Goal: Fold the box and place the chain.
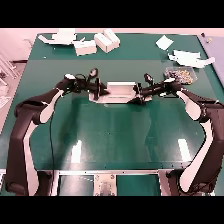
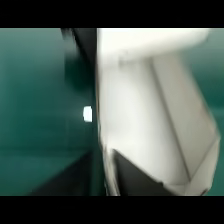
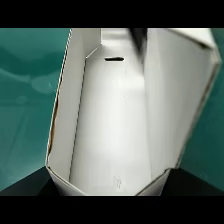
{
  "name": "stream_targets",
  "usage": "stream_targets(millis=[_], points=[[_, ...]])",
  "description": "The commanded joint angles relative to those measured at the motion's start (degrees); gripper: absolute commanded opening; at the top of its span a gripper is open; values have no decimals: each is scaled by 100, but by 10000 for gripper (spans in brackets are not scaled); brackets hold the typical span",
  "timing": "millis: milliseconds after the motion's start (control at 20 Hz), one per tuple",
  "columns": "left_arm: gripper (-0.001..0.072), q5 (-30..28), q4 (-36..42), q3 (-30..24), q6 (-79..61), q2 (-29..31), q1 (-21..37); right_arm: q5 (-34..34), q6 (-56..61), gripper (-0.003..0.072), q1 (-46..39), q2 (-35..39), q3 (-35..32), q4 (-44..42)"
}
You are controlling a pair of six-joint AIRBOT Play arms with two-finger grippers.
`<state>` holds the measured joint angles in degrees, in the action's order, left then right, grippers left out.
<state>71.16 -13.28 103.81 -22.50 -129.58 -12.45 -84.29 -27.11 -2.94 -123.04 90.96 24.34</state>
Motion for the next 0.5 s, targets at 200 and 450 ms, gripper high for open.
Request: stream_targets(millis=[200, 450], points=[[315, 581, 887, 90, -9, 162, 37, 20, 11, 587, -2, -2, 0, -17], [316, 868, 887, 118, -7, 527, 37, 20, 11, 587, -2, -2, 0, -17]])
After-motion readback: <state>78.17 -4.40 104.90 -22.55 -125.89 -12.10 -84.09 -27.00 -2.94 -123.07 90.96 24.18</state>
